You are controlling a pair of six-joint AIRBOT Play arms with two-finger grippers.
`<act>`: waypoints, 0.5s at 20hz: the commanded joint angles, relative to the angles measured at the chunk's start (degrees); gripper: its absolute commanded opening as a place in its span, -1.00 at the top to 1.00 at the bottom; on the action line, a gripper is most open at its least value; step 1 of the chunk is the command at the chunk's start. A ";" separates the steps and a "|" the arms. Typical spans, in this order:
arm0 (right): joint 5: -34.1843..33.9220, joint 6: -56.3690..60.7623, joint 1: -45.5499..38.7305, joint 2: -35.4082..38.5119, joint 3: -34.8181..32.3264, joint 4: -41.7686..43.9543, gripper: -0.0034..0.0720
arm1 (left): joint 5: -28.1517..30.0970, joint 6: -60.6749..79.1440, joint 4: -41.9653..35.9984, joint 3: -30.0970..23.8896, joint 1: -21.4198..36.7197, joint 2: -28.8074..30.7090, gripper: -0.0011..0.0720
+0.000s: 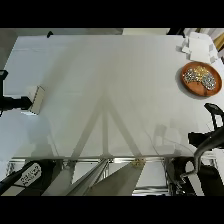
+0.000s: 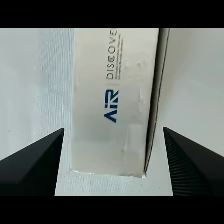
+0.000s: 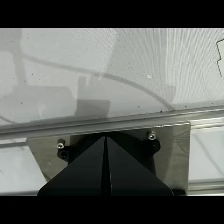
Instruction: Fold the box and place the chain.
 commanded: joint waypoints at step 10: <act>-0.02 0.02 -0.04 0.04 0.07 0.02 0.88 | -12.98 -2.38 -2.03 -0.37 -26.80 7.67 0.96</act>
